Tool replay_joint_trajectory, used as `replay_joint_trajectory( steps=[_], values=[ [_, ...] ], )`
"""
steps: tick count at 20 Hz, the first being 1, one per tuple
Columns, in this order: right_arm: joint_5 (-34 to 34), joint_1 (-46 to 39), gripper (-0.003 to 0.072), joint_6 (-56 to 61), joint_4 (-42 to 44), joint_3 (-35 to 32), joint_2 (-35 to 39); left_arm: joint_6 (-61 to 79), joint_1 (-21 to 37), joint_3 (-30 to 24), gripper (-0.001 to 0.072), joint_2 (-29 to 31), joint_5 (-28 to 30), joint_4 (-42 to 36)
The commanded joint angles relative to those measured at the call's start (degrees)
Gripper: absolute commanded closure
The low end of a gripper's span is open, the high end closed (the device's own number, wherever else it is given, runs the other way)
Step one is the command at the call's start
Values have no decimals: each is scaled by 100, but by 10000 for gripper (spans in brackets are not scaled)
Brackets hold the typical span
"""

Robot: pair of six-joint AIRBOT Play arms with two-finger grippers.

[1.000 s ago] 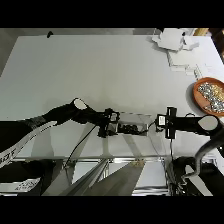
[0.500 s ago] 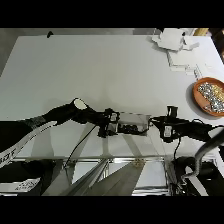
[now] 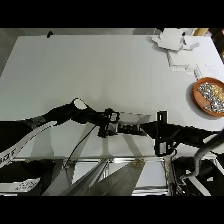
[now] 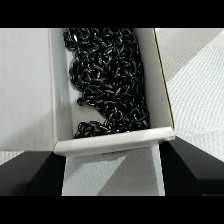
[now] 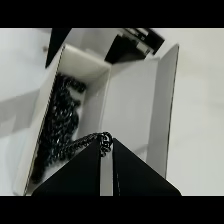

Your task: Fold the box and place the chain.

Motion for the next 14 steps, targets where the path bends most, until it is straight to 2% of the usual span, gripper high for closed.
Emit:
replay_joint_trajectory(
  steps=[1,3,5,9,11,14],
  values=[
    [-431,282,667,-319,782,4,-15,0,4,4,437,4,4,0],
    [-446,278,667,-501,1185,4,-140,0,2,4,437,4,2,0],
    [-337,365,667,-765,2031,4,-205,0,4,4,437,4,2,2],
    [-345,409,667,-1134,2581,4,-540,0,4,4,437,4,2,2],
    [-426,407,667,-1130,2433,4,-743,-2,4,4,437,4,2,2],
    [-697,339,664,-229,1346,4,-1078,0,4,4,437,4,2,0]
  ],
)
